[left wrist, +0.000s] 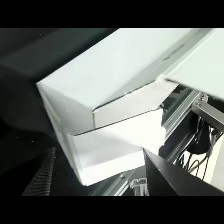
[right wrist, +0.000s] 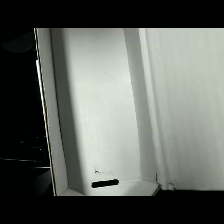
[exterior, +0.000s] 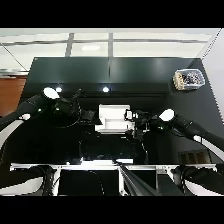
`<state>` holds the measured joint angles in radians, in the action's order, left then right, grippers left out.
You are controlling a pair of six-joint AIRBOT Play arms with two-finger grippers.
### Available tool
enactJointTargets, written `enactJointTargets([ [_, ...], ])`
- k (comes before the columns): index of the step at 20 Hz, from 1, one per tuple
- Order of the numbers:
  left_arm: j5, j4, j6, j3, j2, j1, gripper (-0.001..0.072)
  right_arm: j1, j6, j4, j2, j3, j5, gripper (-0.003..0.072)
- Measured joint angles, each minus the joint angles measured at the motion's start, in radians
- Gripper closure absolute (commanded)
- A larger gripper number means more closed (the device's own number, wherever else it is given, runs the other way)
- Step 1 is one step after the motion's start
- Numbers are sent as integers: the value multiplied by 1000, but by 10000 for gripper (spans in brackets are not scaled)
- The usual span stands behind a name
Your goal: Fold the box and place the chain.
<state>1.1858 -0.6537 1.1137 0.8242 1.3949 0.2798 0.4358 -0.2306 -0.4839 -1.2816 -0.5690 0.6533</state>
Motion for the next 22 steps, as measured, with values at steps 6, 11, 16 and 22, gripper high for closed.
enactJointTargets([
  [6, -84, -3, 80, 10, -7, 63, 89, 0, 0, 0, 0, 0, 0, 262],
  [11, -128, -104, 207, 51, -8, 115, 89, 0, 1, 0, 0, 0, -1, 262],
  [16, -132, -238, 341, 112, -8, 172, 89, 0, 2, 0, 0, 0, -2, 262],
  [22, -132, -343, 477, 144, -8, 237, 88, 0, 2, 1, 0, 0, -3, 262],
])
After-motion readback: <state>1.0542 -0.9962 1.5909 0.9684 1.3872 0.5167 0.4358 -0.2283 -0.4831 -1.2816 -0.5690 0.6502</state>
